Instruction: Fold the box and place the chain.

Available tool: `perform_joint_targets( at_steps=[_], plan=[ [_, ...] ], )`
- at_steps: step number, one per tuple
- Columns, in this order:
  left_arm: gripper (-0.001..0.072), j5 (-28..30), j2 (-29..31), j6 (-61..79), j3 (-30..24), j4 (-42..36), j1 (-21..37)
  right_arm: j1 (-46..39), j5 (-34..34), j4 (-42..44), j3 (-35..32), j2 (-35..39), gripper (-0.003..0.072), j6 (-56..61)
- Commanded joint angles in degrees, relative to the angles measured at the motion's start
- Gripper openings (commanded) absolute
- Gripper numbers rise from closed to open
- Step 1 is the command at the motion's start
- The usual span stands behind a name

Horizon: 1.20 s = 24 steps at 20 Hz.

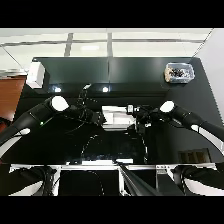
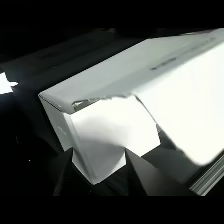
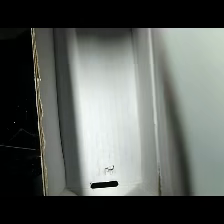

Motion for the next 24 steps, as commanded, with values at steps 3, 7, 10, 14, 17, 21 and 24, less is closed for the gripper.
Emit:
perform_joint_targets(
  at_steps=[3,7,10,14,17,21,24],
  plan=[
    [0.0408,1.0,0.6,1.4,-0.5,-0.9,0.0,0.0,0.0,0.0,0.0,0.0,0.0338,0.0],
    [0.0408,1.2,0.6,0.5,-0.5,-0.9,-0.7,0.0,0.0,0.0,0.0,0.0,0.0338,0.0],
    [0.0408,2.9,0.6,-3.8,-0.5,3.1,-2.1,0.0,0.0,0.0,0.0,0.0,0.0338,0.0],
    [0.0408,4.6,0.6,-9.4,-0.5,7.8,-3.8,0.0,0.0,0.0,0.0,0.0,0.0338,0.0],
    [0.0408,5.6,0.2,-12.2,-0.3,9.0,-4.4,0.0,0.0,0.0,0.0,0.0,0.0338,0.0],
    [0.0408,5.3,-1.4,-13.9,2.3,11.4,-5.6,0.0,0.0,0.0,0.0,0.0,0.0338,0.0],
    [0.0408,1.7,-3.8,-18.8,5.6,16.3,-6.9,0.0,0.0,0.0,0.0,0.0,0.0338,0.0]
  ],
)
